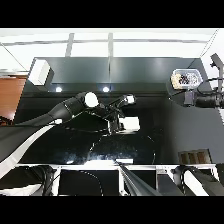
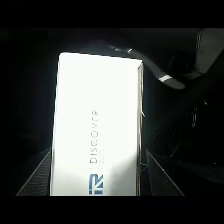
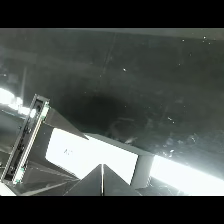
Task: Fold the box and place the chain.
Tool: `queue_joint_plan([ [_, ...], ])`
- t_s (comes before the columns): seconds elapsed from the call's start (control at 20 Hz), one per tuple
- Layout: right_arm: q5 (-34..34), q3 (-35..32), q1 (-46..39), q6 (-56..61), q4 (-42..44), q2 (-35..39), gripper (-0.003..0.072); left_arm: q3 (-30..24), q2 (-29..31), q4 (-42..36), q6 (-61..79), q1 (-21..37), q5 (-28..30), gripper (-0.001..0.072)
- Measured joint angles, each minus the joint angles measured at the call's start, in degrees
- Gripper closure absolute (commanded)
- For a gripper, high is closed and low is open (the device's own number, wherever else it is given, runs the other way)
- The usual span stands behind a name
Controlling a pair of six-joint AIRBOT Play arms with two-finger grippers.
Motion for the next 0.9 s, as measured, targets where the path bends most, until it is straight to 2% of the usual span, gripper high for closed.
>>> queue_joint_plan([
  [0.6,-0.04,0.00,0.00,-0.02,-0.07,0.00,0.0675,0.04,-0.66,0.61,-0.17,-1.36,0.87,-0.0002],
  [0.9,-0.04,0.00,0.00,-0.02,-0.07,0.00,0.0675,0.04,-2.08,3.39,0.68,-1.73,2.27,-0.0001],
])
